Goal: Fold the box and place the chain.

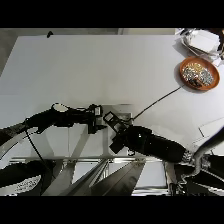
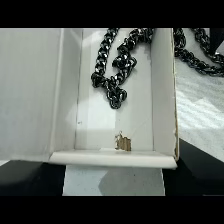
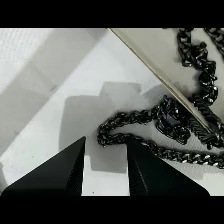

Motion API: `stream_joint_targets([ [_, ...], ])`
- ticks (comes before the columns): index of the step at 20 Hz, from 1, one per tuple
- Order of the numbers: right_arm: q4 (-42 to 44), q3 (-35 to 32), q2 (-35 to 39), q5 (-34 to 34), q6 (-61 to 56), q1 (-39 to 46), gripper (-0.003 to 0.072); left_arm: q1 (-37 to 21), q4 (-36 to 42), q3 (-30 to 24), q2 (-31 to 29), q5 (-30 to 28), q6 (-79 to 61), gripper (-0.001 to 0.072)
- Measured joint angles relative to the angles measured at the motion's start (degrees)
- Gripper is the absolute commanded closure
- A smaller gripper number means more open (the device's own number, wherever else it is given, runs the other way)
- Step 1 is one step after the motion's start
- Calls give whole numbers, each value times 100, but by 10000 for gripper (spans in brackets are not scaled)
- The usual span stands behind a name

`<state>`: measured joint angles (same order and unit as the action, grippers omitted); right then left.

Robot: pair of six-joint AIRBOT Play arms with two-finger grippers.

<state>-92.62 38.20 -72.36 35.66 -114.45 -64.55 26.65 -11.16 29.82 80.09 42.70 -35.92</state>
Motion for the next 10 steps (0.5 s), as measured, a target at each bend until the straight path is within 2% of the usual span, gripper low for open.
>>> stream_joint_targets([
  [3, -22, 4, -46, -2, -66, 2, 531, 0, 2, 0, 0, 0, 0, 416],
  [5, -17, 4, -79, -15, -85, 4, 634, 0, 2, 0, 0, -2, 0, 416],
  [10, 0, 4, -155, 22, -98, 2, 668, 0, 2, 0, 0, 0, 0, 416],
])
